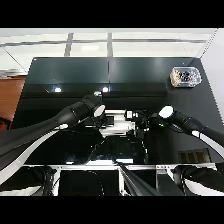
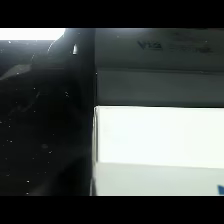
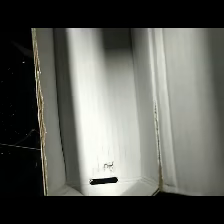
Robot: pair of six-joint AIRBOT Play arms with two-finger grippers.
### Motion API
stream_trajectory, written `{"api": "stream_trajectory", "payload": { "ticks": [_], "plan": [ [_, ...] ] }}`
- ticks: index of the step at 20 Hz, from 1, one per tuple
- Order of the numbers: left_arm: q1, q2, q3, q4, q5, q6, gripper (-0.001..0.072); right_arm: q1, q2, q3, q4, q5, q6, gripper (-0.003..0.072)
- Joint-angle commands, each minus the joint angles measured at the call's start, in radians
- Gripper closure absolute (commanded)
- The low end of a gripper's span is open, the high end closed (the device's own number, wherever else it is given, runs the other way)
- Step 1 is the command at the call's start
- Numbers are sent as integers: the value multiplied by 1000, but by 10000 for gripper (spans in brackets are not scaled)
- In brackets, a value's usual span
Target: Fold the box and place the chain.
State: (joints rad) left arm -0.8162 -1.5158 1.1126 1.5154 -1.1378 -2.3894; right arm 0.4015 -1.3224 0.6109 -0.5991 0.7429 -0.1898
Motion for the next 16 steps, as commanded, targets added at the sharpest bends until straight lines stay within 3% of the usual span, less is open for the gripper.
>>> {"api": "stream_trajectory", "payload": {
  "ticks": [1, 4, 7, 15, 16],
  "plan": [
    [-2, 0, 1, -2, -8, -1, 357, 1, -1, 1, 0, 0, -1, 337],
    [-2, -1, 1, 7, -11, 0, 365, 0, -1, 1, 0, 0, -1, 337],
    [-2, -2, 1, 14, -7, 17, 687, 0, -1, 1, 0, 0, -1, 337],
    [-2, -2, 1, 21, 4, 36, 686, 0, 0, 1, 0, 0, 0, 308],
    [-2, -2, 1, 20, 4, 36, 687, 0, 1, 1, -1, 0, 22, 155]
  ]
}}
